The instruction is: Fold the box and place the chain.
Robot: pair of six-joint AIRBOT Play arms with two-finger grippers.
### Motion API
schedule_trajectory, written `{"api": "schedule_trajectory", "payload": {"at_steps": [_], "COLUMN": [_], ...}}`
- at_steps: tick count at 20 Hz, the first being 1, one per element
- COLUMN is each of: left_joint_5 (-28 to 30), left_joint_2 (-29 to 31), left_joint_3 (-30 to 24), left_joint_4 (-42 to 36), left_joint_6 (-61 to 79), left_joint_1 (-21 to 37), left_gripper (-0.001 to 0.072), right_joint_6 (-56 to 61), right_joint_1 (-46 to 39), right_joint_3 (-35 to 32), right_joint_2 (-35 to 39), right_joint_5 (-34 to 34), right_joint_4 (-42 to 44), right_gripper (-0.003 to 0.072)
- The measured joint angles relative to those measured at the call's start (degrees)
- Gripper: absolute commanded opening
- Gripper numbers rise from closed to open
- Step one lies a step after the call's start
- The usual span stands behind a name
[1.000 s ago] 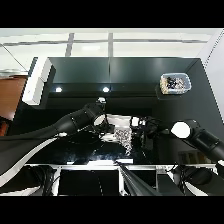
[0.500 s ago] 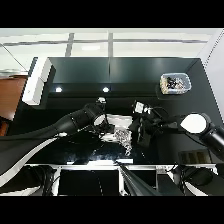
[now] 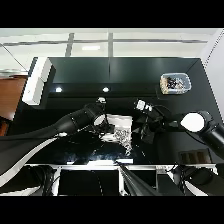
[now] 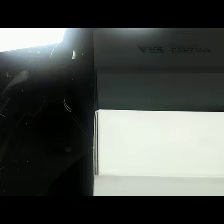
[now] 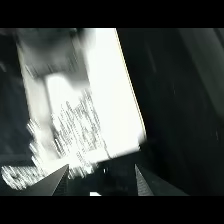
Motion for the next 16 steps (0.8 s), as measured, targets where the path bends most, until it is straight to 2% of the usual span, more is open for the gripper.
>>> {"api": "schedule_trajectory", "payload": {"at_steps": [3, 4, 8, 12, 16], "left_joint_5": [0.00, 0.00, 0.02, 0.00, 0.00], "left_joint_2": [0.00, 0.00, 0.00, 0.00, 0.00], "left_joint_3": [0.00, 0.00, 0.00, 0.00, 0.00], "left_joint_4": [0.00, 0.00, 0.02, 0.02, 0.02], "left_joint_6": [0.00, -0.02, -0.02, -0.02, -0.02], "left_joint_1": [0.00, 0.00, 0.00, 0.00, 0.00], "left_gripper": [0.0033, 0.0034, 0.0034, 0.0033, 0.0033], "right_joint_6": [0.35, 0.33, 0.13, -0.02, -0.04], "right_joint_1": [-0.81, -0.68, 1.68, 5.81, 9.11], "right_joint_3": [-5.29, -7.50, -14.82, -17.33, -18.05], "right_joint_2": [-0.15, -0.22, -0.31, -0.31, -0.28], "right_joint_5": [-1.53, -3.72, -13.11, -17.77, -19.12], "right_joint_4": [-1.92, -1.75, 0.15, 1.57, 2.25], "right_gripper": [0.0502, 0.0478, 0.0478, 0.0478, 0.0478]}}
